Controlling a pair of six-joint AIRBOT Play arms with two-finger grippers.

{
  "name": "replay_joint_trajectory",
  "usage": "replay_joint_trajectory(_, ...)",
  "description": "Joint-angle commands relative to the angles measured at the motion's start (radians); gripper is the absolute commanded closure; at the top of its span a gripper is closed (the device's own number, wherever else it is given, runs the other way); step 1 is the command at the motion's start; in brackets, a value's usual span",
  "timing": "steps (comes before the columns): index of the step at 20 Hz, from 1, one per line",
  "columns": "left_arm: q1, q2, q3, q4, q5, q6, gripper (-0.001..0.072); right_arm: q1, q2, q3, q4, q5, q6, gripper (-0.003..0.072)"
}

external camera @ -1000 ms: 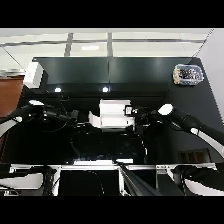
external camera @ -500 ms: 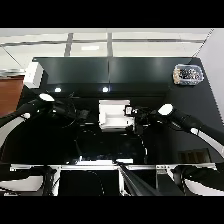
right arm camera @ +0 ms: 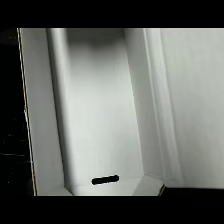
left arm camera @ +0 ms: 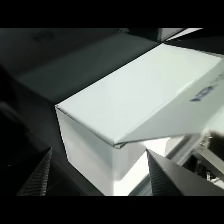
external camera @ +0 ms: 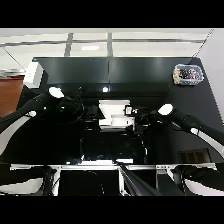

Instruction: Fold the box and place the chain.

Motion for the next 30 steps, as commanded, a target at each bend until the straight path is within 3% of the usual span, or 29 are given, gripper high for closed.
replay_joint_trajectory(1,-0.083,0.005,0.048,0.186,0.048,-0.209,0.0021,0.001,0.0,0.0,0.0,0.0,0.0,0.0274)
replay_joint_trajectory(4,-0.162,0.028,0.093,0.406,0.072,-0.403,0.0021,0.001,0.0,0.0,0.0,0.0,0.0,0.0274)
replay_joint_trajectory(9,-0.277,0.05,0.105,0.587,0.082,-0.616,0.0022,0.001,0.0,0.0,0.0,0.0,0.0,0.0274)
replay_joint_trajectory(13,-0.386,0.05,0.146,0.822,0.076,-0.806,0.0021,0.001,0.0,0.0,0.0,0.0,0.0,0.0274)
replay_joint_trajectory(15,-0.399,0.048,0.162,0.847,0.049,-0.866,0.0056,0.001,0.0,0.0,0.0,0.0,0.0,0.0274)
replay_joint_trajectory(16,-0.402,0.046,0.169,0.85,0.033,-0.881,0.0153,0.001,0.0,0.0,0.0,0.0,0.0,0.0274)
replay_joint_trajectory(17,-0.405,0.043,0.175,0.853,0.022,-0.898,0.0172,0.001,0.0,0.0,0.0,0.0,0.0,0.0274)
replay_joint_trajectory(20,-0.428,0.022,0.208,0.88,-0.028,-0.959,0.0183,0.001,0.0,0.0,0.0,0.0,0.0,0.0274)
replay_joint_trajectory(21,-0.446,0.007,0.223,0.914,-0.043,-0.98,0.022,0.001,0.0,0.0,0.0,0.0,0.0,0.0274)
replay_joint_trajectory(30,-0.466,-0.044,0.243,0.921,-0.034,-1.062,0.0229,0.001,0.0,0.0,0.0,0.0,0.0,0.0274)
